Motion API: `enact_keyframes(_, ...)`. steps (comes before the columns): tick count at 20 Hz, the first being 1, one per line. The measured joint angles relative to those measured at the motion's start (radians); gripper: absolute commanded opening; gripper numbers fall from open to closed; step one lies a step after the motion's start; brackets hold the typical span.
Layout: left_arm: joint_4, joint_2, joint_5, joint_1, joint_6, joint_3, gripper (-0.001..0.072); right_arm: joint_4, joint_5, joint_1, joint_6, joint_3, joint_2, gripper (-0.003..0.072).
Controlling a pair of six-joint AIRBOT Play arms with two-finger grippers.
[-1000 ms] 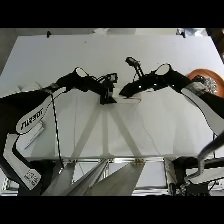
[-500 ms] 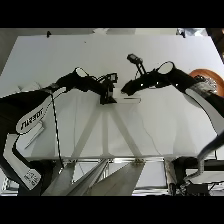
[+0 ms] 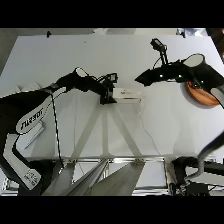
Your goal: Fold the box and place the chain.
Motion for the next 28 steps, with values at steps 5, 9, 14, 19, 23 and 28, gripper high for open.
enact_keyframes(5, 0.0, 0.0, 0.0, 0.0, 0.0, 0.0, 0.0438, -0.021, 0.063, -0.012, 0.009, -0.027, -0.075, 0.0012)
enact_keyframes(9, 0.001, 0.0, 0.0, 0.0, 0.003, 0.0, 0.0438, -0.03, 0.085, -0.014, 0.01, -0.032, -0.155, 0.0012)
enact_keyframes(14, 0.003, 0.0, -0.002, 0.0, 0.003, 0.0, 0.0438, -0.029, 0.103, -0.016, 0.012, -0.032, -0.192, 0.0012)
enact_keyframes(19, 0.0, 0.0, -0.001, 0.0, -0.002, 0.0, 0.0438, -0.035, 0.106, -0.014, 0.011, -0.031, -0.164, 0.0012)
enact_keyframes(23, -0.002, 0.0, -0.001, 0.0, -0.004, 0.0, 0.0438, -0.041, 0.111, -0.021, 0.01, 0.002, -0.043, 0.0013)
enact_keyframes(28, -0.001, 0.0, -0.001, 0.0, -0.002, 0.0, 0.0438, -0.153, 0.033, -0.078, 0.058, 0.034, 0.154, 0.0013)
